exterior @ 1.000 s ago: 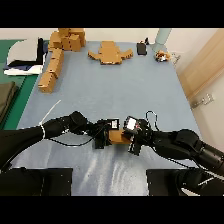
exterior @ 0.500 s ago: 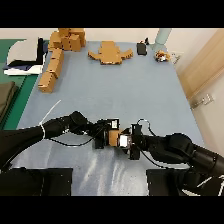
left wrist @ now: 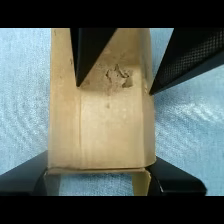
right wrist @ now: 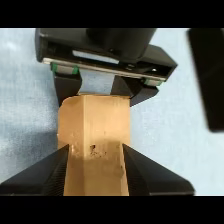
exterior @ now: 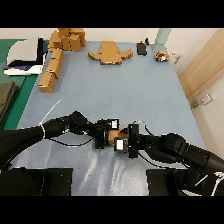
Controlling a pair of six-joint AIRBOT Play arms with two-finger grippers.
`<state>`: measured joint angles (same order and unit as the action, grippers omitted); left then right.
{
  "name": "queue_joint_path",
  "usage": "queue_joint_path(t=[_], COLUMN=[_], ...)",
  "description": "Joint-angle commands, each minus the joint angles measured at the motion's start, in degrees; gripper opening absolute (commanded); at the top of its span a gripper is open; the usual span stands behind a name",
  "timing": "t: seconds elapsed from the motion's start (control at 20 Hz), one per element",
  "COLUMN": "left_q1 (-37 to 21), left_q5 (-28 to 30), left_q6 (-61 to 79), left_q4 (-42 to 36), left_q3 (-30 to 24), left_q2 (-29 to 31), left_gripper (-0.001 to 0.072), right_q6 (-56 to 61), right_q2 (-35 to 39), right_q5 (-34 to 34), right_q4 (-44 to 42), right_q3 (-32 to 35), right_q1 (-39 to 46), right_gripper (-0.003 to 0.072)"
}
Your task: Fold the box.
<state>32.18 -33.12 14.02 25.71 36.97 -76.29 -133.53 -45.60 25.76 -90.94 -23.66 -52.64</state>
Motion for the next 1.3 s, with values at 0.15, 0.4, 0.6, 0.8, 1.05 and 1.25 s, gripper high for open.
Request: queue_joint_path(t=[0.15,0.4,0.6,0.8,1.05,1.25], left_q1=[-0.02,-0.02,-0.02,-0.02,-0.02,-0.02], left_q5=[0.04,0.04,0.04,0.02,0.02,0.02], left_q6=[0.02,0.02,0.02,0.02,0.02,0.02], left_q4=[0.00,0.00,0.00,0.00,0.00,0.00], left_q3=[0.04,0.04,0.04,0.04,0.04,0.04], left_q2=[-0.04,-0.04,-0.04,-0.02,-0.04,-0.04], left_gripper=[0.0474,0.0474,0.0475,0.0475,0.0475,0.0474], right_q6=[0.09,0.22,0.33,0.61,0.61,0.61], right_q2=[-0.85,-0.87,-0.87,-0.74,1.79,3.34], right_q5=[-0.04,-0.04,-0.04,-0.04,0.22,0.39], right_q4=[1.86,1.86,1.86,2.32,2.32,2.32], right_q3=[0.33,0.33,0.31,0.28,0.28,0.28], right_q1=[-0.66,-0.63,-0.63,-0.63,-0.63,-0.59], right_gripper=[0.0511,0.0397,0.0280,0.0280,0.0280,0.0280])
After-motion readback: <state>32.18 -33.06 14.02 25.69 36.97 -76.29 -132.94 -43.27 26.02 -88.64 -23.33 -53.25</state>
